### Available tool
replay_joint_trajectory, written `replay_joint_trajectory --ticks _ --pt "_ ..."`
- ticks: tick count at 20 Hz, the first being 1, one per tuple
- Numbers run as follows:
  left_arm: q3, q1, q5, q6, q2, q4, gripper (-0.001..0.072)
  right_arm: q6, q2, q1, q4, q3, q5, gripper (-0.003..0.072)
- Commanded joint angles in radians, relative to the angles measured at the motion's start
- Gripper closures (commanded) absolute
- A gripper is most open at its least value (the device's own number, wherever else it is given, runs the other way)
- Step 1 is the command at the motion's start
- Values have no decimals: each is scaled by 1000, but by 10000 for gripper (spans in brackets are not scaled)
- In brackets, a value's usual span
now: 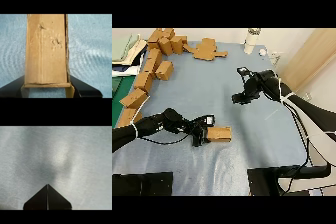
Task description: Fold the box.
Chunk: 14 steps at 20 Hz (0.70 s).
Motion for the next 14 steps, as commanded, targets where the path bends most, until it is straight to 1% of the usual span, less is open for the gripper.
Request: replay_joint_trajectory --ticks 1,3,5,8,11,12,14 --pt "0 0 0 -25 0 -6 244 -35 -20 -2 37 14 -2 682" --pt "11 3 7 -116 6 -4 244 -34 -20 -2 37 14 -2 682" --pt "27 23 40 -250 37 6 244 -34 -20 -2 37 14 -2 682" --pt "46 100 153 -415 99 31 243 -35 -20 -2 37 14 -2 682" --pt "48 239 313 -509 145 37 243 -35 -20 -2 37 14 -2 682" --pt "48 301 341 -538 147 37 243 -35 -20 -2 37 14 -2 682" --pt "48 428 336 -618 138 40 243 -35 -20 -2 37 14 -2 682"
